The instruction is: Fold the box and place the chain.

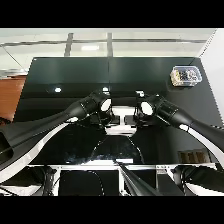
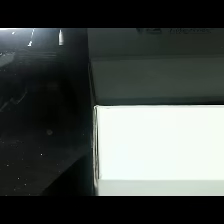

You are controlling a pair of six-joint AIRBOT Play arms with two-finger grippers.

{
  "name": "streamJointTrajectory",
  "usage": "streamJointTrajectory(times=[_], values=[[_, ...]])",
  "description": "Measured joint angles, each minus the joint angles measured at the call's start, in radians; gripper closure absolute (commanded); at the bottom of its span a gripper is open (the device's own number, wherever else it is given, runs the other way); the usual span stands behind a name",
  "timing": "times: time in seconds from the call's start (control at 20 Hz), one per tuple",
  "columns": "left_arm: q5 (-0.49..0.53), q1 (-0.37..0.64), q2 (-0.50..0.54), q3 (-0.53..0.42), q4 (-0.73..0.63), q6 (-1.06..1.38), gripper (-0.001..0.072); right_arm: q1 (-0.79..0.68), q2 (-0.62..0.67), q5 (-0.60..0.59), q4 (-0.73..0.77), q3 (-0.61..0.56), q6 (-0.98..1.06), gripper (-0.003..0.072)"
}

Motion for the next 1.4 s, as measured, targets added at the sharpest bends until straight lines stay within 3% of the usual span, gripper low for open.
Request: streamJointTrajectory(times=[0.1, 0.15, 0.35, 0.4, 0.45, 0.5, 0.55, 0.6, 0.8, 0.85, 0.9, 0.95, 1.25, 1.4], values=[[0.0, 0.0, 0.0, 0.0, -0.001, 0.001, 0.0681, 0.013, -0.008, 0.008, -0.016, 0.002, 0.024, 0.0639], [0.0, 0.0, 0.0, 0.0, -0.003, -0.001, 0.0681, 0.022, -0.011, 0.013, -0.026, 0.003, 0.042, 0.0666], [-0.008, 0.0, 0.0, 0.0, -0.003, -0.003, 0.0681, 0.039, -0.016, 0.019, -0.048, 0.003, 0.062, 0.0663], [-0.009, 0.0, -0.001, 0.0, -0.003, -0.002, 0.0681, 0.041, -0.016, 0.02, -0.05, 0.004, 0.063, 0.0616], [-0.011, 0.0, -0.001, 0.0, -0.002, 0.001, 0.0681, 0.043, -0.017, 0.024, -0.055, 0.006, 0.062, 0.047], [-0.014, 0.0, -0.001, 0.0, 0.001, 0.003, 0.0681, 0.044, -0.017, 0.026, -0.062, 0.007, 0.061, 0.0466], [-0.016, 0.0, -0.001, 0.0, 0.001, 0.002, 0.0681, 0.045, -0.018, 0.031, -0.062, 0.01, 0.063, 0.0497], [-0.016, 0.0, -0.001, 0.0, 0.002, 0.002, 0.0681, 0.045, -0.018, 0.027, -0.066, 0.013, 0.063, 0.0663], [-0.015, 0.0, -0.001, 0.0, -0.003, -0.003, 0.0681, 0.046, -0.018, 0.023, -0.061, 0.016, 0.063, 0.0662], [-0.016, 0.0, -0.001, 0.0, -0.003, -0.003, 0.0681, 0.046, -0.018, 0.023, -0.061, 0.016, 0.059, 0.0584], [-0.017, 0.0, -0.001, 0.0, 0.0, 0.002, 0.0681, 0.046, -0.018, 0.027, -0.06, 0.017, 0.05, 0.0386], [-0.019, 0.0, -0.001, 0.0, 0.003, 0.005, 0.0681, 0.046, -0.016, 0.034, -0.062, 0.018, 0.047, 0.0311], [-0.019, 0.0, -0.001, 0.0, 0.003, 0.002, 0.0681, 0.045, 0.037, 0.066, -0.078, 0.054, 0.012, 0.0312], [-0.019, 0.001, -0.001, 0.0, 0.001, 0.001, 0.0681, 0.03, 0.13, 0.137, -0.173, 0.08, -0.02, 0.0312]])
